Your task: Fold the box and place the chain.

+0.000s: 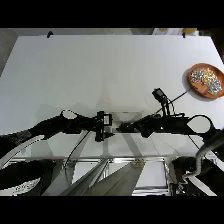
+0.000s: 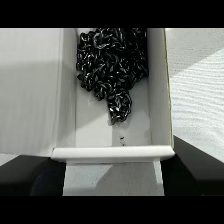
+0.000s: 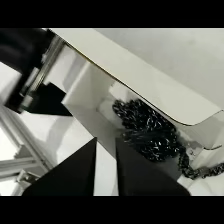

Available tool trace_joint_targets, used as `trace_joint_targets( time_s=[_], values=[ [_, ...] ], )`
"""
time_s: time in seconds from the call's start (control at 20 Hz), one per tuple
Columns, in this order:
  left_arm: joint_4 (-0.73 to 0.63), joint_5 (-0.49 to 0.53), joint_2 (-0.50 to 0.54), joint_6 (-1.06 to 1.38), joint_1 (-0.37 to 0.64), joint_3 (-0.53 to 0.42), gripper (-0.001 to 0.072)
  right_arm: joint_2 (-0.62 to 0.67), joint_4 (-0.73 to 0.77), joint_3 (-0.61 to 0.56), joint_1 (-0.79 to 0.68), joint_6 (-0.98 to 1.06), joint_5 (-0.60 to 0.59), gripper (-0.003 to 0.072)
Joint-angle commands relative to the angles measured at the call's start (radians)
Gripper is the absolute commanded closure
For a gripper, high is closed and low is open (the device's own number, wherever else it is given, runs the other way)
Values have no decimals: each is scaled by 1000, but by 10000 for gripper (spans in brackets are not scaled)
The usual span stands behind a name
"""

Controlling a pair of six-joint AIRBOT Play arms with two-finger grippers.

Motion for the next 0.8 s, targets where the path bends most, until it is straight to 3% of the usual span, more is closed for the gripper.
trace_joint_targets(
  time_s=[0.0, 0.2, 0.25, 0.3, 0.55, 0.75],
  values=[
    [0, 0, 0, 0, 0, 0, 438, -50, -12, 19, 1, -45, 28, 490],
    [0, 0, 0, 0, 0, 0, 438, -50, -16, 180, -5, -43, 109, 522],
    [0, 0, 0, 0, 0, 0, 438, -50, -36, 232, -5, -43, 106, 567],
    [0, 0, 0, 0, 0, 0, 438, -50, -72, 275, -5, -43, 90, 659],
    [0, 0, 0, 0, 0, 0, 438, -67, -335, 359, -97, 169, -74, 670],
    [0, 0, 0, 0, 0, 0, 438, -173, -713, 358, -198, 401, -23, 670]
  ],
)
